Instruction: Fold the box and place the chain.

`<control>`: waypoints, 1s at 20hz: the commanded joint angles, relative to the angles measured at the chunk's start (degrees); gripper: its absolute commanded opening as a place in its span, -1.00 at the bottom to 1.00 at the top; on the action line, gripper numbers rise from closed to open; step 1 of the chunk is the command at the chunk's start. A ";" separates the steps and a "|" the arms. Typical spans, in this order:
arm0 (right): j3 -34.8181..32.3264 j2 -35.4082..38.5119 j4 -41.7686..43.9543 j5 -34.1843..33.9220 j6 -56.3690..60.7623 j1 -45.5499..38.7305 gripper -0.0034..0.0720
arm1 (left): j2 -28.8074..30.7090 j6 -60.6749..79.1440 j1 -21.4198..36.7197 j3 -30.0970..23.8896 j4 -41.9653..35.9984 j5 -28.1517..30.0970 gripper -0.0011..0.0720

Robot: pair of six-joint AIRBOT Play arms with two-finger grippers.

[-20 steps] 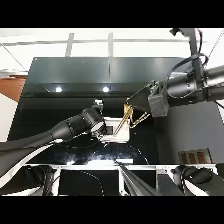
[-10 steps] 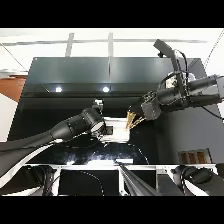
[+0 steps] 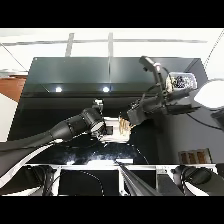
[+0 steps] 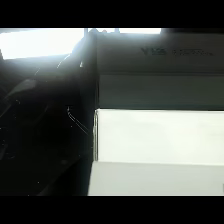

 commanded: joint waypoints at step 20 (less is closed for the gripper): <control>-22.18 6.75 -29.55 -19.82 3.82 -20.31 0.98 | -0.02 0.00 0.04 0.00 0.00 0.02 -0.88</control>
